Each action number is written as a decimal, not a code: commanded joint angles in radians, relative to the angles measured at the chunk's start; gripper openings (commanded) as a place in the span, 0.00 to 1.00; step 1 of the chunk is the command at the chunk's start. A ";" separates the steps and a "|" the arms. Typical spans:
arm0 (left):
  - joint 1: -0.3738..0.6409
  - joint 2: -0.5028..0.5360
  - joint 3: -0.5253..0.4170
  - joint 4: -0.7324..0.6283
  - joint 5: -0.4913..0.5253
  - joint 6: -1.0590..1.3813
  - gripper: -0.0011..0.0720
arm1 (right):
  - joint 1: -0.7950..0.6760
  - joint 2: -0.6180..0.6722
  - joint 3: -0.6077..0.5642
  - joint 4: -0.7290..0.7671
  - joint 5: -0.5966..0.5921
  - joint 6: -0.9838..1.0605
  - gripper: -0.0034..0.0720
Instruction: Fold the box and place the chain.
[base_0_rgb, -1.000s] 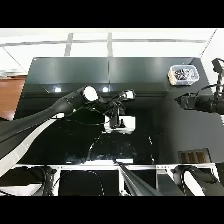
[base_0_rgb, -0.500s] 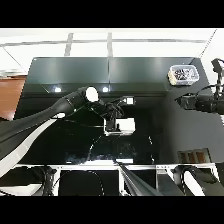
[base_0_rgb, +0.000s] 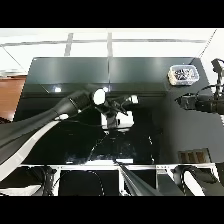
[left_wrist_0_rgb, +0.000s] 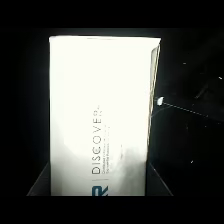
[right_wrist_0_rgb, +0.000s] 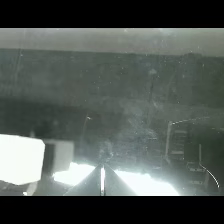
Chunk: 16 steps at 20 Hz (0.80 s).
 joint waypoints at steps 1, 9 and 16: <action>0.077 0.052 0.156 0.205 -0.180 -0.240 0.48 | 0.000 0.001 0.000 0.000 0.004 0.001 0.07; 0.574 0.138 0.609 0.271 -0.203 -0.580 0.46 | 0.000 0.001 0.000 0.001 0.010 0.005 0.07; 0.912 -0.048 0.720 0.256 -0.071 -0.585 0.46 | 0.000 0.001 0.000 0.001 -0.008 0.005 0.07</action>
